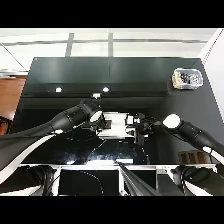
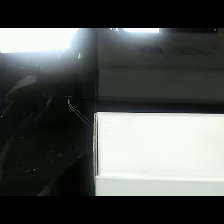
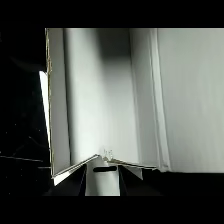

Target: Fold the box and place the chain.

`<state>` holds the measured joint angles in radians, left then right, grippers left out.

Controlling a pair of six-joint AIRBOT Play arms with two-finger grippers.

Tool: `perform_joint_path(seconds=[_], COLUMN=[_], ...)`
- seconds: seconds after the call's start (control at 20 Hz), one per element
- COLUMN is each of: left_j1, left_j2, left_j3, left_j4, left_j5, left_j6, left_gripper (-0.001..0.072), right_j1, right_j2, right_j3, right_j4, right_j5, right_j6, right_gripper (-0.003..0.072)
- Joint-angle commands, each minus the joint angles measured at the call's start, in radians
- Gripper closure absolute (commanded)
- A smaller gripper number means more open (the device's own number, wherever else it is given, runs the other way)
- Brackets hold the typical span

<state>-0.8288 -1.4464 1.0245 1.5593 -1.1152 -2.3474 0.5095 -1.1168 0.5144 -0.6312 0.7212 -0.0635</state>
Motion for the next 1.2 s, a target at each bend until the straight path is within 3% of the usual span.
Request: perform_joint_path(seconds=[0.0,0.35,0.4,0.45,0.5,0.55,0.6,0.65,0.7,0.75,0.85,0.95,1.15], left_j1=[0.001,0.001,0.001,0.001,0.001,0.001,0.001,0.001,0.001,0.001,0.001,0.001,0.001], left_j2=[0.0,0.0,0.0,0.0,0.0,0.0,0.0,0.0,0.0,0.0,0.0,0.0,0.0], left_j3=[0.001,0.001,0.001,0.001,0.001,0.001,0.001,0.001,0.001,0.001,0.001,0.001,0.001], left_j4=[-0.001,-0.001,-0.001,-0.001,-0.001,-0.001,-0.001,-0.001,-0.001,-0.001,-0.001,0.0,0.0], left_j5=[0.003,0.006,0.006,0.006,0.006,0.006,0.006,0.006,0.006,0.006,0.006,0.006,0.008], left_j6=[-0.001,-0.001,-0.001,-0.001,-0.001,-0.001,-0.001,-0.001,-0.001,-0.001,-0.001,-0.001,-0.001], left_gripper=[0.0676,0.0676,0.0676,0.0676,0.0676,0.0676,0.0676,0.0676,0.0676,0.0676,0.0676,0.0676,0.0676], right_j1=[0.023,0.035,0.035,0.035,0.035,0.035,0.035,0.035,0.034,0.032,0.02,-0.039,-0.307], right_j2=[-0.026,-0.04,-0.04,-0.04,-0.04,-0.04,-0.04,-0.04,-0.04,-0.04,-0.028,0.02,0.128], right_j3=[0.0,0.0,0.0,0.0,0.0,0.0,0.0,0.0,0.0,0.0,0.001,0.01,0.111], right_j4=[0.06,0.074,0.079,0.08,0.08,0.08,0.082,0.081,0.08,0.08,0.066,-0.008,-0.277], right_j5=[-0.024,-0.072,-0.072,-0.075,-0.075,-0.075,-0.076,-0.076,-0.076,-0.079,-0.07,-0.022,0.232], right_j6=[0.008,0.007,0.008,0.007,0.007,0.008,0.008,0.008,0.012,0.026,0.113,0.396,0.967], right_gripper=[0.0448,0.0446,0.0306,0.0221,0.0252,0.0391,0.0243,0.0289,0.05,0.05,0.0642,0.0642,0.0643])
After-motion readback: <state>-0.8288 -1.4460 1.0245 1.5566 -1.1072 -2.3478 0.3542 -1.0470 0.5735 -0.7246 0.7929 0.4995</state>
